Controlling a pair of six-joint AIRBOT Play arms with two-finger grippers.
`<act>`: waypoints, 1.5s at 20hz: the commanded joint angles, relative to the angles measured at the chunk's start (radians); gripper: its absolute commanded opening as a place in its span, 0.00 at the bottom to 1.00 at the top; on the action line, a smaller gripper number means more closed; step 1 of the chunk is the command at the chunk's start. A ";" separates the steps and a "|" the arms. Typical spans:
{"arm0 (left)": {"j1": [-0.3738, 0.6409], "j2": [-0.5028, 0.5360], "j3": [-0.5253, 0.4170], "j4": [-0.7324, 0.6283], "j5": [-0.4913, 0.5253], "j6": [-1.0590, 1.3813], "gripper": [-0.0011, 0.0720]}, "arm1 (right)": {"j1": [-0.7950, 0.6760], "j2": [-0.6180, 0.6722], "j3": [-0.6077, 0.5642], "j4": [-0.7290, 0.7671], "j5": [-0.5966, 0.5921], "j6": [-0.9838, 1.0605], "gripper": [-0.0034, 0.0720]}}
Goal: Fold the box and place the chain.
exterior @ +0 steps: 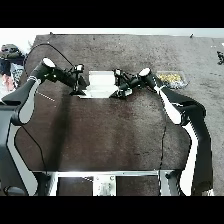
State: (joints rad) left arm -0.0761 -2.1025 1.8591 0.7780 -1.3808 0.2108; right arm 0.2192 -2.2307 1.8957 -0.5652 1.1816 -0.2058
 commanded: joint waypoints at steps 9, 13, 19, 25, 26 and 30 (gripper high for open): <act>-0.042 -0.029 -0.010 0.002 0.108 0.007 0.80 | 0.002 0.001 0.000 0.000 0.000 0.000 0.71; -0.039 -0.029 -0.010 0.048 0.108 -0.027 0.79 | 0.002 0.001 0.000 0.000 0.000 0.000 0.71; -0.039 -0.029 -0.009 0.034 0.081 -0.027 0.57 | 0.002 0.001 0.000 0.000 0.000 0.000 0.71; -0.039 -0.029 -0.009 -0.040 0.068 -0.027 0.29 | 0.002 0.001 0.000 0.000 0.000 0.000 0.71; -0.039 -0.029 -0.009 -0.054 0.063 -0.026 0.29 | 0.002 0.001 0.000 0.000 0.000 0.000 0.71; -0.039 -0.041 -0.009 -0.122 0.061 -0.026 0.29 | 0.002 0.001 0.000 0.000 0.000 0.000 0.71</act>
